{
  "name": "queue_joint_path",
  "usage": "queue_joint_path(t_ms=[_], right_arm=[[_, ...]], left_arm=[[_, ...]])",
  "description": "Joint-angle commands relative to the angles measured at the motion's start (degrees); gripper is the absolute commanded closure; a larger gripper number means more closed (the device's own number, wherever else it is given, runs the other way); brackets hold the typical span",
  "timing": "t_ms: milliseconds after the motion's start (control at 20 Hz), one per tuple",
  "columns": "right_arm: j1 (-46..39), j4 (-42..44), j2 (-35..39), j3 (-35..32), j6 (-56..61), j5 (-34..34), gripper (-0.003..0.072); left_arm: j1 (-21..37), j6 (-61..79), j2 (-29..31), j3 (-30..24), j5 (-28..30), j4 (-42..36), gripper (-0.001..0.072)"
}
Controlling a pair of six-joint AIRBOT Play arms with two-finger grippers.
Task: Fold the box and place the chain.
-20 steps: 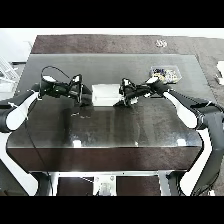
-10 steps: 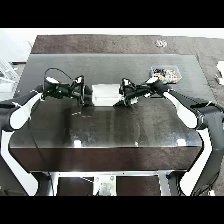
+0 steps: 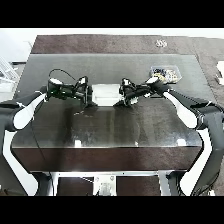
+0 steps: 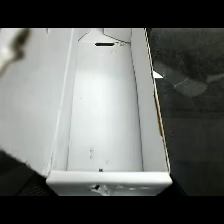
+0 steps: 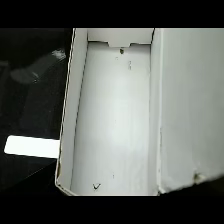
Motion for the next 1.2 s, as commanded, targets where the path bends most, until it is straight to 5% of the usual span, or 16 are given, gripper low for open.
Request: queue_joint_path(t_ms=[0, 850, 950, 1150], right_arm=[[0.0, 0.0, 0.0, 0.0, 0.0, 0.0, 0.0217], [0.0, 0.0, 0.0, 0.0, 0.0, 0.0, 0.0217], [0.0, 0.0, 0.0, 0.0, 0.0, 0.0, 0.0218], [0.0, 0.0, 0.0, 0.0, 0.0, 0.0, 0.0217]], left_arm=[[-0.1, 2.2, 0.0, 0.2, 1.7, 1.5, -0.0002], [0.1, 2.3, -1.1, 0.2, 3.4, 1.6, 0.0081], [0.1, 2.3, -1.1, 0.2, 3.2, 1.6, 0.0301], [0.1, 2.3, -1.1, 0.2, 2.5, 1.6, 0.0298]])
